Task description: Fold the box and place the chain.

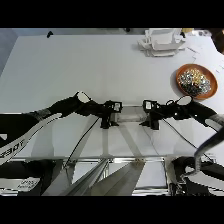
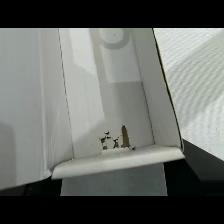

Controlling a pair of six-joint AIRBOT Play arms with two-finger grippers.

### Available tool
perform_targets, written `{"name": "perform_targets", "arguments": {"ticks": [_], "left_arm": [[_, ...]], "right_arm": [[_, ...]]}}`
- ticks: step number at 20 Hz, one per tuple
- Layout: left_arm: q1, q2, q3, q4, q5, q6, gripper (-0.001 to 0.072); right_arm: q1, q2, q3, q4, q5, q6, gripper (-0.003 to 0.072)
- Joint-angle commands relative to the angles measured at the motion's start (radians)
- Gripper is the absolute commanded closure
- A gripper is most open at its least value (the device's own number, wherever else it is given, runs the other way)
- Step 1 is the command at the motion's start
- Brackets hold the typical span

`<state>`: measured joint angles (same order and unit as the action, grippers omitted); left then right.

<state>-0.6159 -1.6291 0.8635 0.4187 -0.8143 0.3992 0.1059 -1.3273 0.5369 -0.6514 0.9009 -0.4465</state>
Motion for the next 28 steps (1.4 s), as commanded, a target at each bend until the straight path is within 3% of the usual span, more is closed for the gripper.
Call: {"name": "perform_targets", "arguments": {"ticks": [1, 13, 15, 18, 19, 21, 22, 23, 28], "left_arm": [[-0.002, -0.001, -0.001, 0.001, 0.002, 0.001, 0.0666], [-0.002, -0.001, -0.001, 0.001, -0.005, 0.001, 0.0666], [-0.002, -0.001, -0.001, 0.001, -0.005, 0.001, 0.0666], [-0.002, -0.001, -0.001, 0.001, -0.005, 0.001, 0.0666], [-0.002, -0.001, -0.001, 0.001, -0.005, 0.001, 0.0666], [-0.002, -0.001, -0.001, 0.001, -0.005, 0.001, 0.0666], [-0.002, -0.001, -0.001, 0.001, -0.005, 0.001, 0.0666], [-0.002, -0.001, -0.001, 0.001, -0.005, 0.001, 0.0666], [-0.002, -0.001, -0.001, 0.001, -0.005, 0.001, 0.0666]], "right_arm": [[0.000, 0.001, 0.000, 0.001, 0.000, 0.000, 0.0348], [0.000, 0.001, 0.000, 0.001, 0.000, 0.000, 0.0348], [0.000, 0.001, 0.000, -0.003, -0.029, -0.037, 0.0399], [0.000, 0.001, 0.000, -0.007, -0.014, -0.031, 0.0392], [0.000, 0.001, 0.000, -0.006, -0.006, -0.024, 0.0369], [0.000, 0.002, 0.000, -0.003, -0.004, -0.001, 0.0114], [0.000, 0.004, 0.000, 0.000, -0.008, 0.023, 0.0046], [0.000, 0.010, 0.000, -0.004, -0.008, 0.045, 0.0018], [0.000, 0.110, 0.000, -0.127, 0.014, 0.217, 0.0021]]}}
